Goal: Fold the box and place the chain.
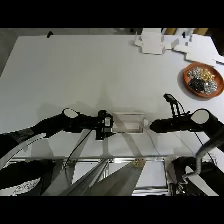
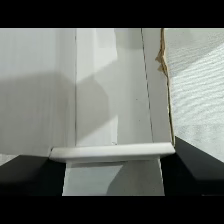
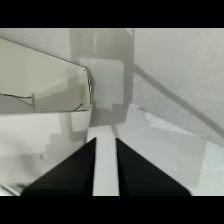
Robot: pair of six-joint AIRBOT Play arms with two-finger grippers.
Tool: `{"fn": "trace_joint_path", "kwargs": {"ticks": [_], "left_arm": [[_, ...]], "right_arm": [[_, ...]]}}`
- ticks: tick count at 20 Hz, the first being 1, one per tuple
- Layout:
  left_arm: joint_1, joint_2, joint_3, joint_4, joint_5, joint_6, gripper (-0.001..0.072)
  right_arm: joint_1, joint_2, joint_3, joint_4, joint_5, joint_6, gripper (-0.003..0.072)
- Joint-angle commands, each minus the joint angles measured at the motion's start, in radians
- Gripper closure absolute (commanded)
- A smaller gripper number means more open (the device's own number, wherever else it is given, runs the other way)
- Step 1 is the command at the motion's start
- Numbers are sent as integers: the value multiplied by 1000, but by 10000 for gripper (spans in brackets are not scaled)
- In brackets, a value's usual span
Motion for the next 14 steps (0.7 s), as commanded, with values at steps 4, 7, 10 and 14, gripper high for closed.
{"fn": "trace_joint_path", "kwargs": {"ticks": [4, 7, 10, 14], "left_arm": [[0, 0, 0, 0, 0, 0, 698], [0, 0, 0, 0, 0, 0, 698], [0, 0, 0, 0, 0, 0, 698], [0, 0, 0, 0, 0, 0, 698]], "right_arm": [[2, 58, 0, 37, 42, -3, 495], [2, 58, 0, 90, 51, -29, 485], [2, 58, 0, 134, 68, -55, 485], [2, 58, 0, 144, 63, -55, 481]]}}
